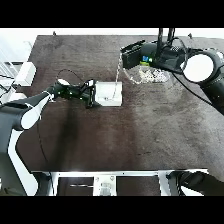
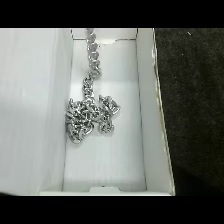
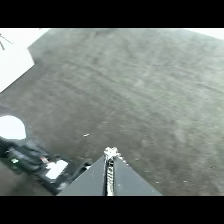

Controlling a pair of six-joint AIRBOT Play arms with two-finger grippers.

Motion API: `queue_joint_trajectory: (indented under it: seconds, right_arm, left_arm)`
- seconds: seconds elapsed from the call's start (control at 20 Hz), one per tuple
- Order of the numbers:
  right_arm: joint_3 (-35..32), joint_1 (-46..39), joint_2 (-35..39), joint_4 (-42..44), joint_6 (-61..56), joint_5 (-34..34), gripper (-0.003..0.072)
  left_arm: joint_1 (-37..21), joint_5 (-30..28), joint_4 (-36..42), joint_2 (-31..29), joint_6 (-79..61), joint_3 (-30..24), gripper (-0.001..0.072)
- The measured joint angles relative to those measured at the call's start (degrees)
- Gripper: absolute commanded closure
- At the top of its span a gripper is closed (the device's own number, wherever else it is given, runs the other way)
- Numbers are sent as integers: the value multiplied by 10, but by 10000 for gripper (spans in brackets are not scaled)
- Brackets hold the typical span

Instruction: Fold the box and place the chain.

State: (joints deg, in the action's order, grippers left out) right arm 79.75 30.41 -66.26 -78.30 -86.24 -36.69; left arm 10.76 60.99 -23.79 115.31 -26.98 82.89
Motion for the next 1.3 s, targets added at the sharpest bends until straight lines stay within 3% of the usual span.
queue_joint_trajectory:
  seconds: [0.8,1.3]
  right_arm:
    - [-7,85,-43,-21,-43,-20,677]
    - [-7,51,-10,-135,-99,-102,677]
  left_arm:
    - [0,0,0,0,0,0,241]
    - [0,0,0,0,0,0,241]
